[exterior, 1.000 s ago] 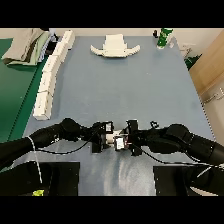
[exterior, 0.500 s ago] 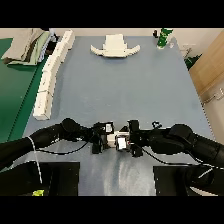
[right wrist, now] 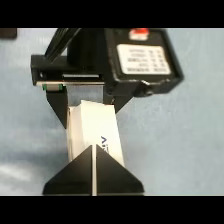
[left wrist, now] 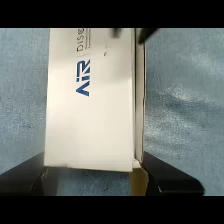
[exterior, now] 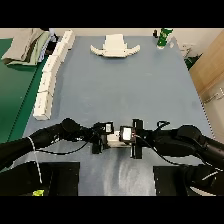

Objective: Fold the box.

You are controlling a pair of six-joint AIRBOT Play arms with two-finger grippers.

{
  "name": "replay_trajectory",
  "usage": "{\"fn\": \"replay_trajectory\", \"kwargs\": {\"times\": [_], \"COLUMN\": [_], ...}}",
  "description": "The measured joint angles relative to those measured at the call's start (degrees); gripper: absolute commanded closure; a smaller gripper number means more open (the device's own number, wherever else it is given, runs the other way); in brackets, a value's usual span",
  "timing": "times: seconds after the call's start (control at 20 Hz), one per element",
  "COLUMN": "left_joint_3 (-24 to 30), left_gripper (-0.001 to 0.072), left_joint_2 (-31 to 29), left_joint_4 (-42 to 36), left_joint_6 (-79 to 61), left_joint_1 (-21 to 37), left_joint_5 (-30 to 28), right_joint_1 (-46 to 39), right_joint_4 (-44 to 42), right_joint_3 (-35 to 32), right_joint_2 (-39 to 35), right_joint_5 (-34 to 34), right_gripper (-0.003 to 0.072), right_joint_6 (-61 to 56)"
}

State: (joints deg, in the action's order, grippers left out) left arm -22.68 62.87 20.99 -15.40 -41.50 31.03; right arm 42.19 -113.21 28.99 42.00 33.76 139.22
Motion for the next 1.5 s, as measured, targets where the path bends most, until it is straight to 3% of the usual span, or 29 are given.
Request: {"fn": "replay_trajectory", "kwargs": {"times": [0.15,0.45,0.6,0.85,1.5], "left_joint_3": [-0.02,0.0,-0.02,0.0,0.0], "left_gripper": [0.0284,0.0284,0.0284,0.0284,0.0284], "left_joint_2": [0.0,0.0,0.0,0.0,0.02], "left_joint_4": [0.02,0.0,0.02,0.02,0.04], "left_joint_6": [0.0,0.02,0.04,0.04,0.0], "left_joint_1": [0.0,0.0,0.0,0.0,0.0], "left_joint_5": [-0.02,0.02,0.04,0.0,-0.02], "right_joint_1": [0.02,3.96,5.49,6.27,6.43], "right_joint_4": [-4.96,-14.16,-15.34,-15.96,-16.06], "right_joint_3": [-2.78,-14.29,-17.77,-20.33,-20.96], "right_joint_2": [-1.22,-5.35,-6.12,-4.5,1.44], "right_joint_5": [-3.78,-25.11,-29.99,-32.76,-32.0], "right_gripper": [0.0681,0.0681,0.0681,0.0681,0.0681], "right_joint_6": [-8.09,-19.8,-24.17,-28.24,-33.55]}}
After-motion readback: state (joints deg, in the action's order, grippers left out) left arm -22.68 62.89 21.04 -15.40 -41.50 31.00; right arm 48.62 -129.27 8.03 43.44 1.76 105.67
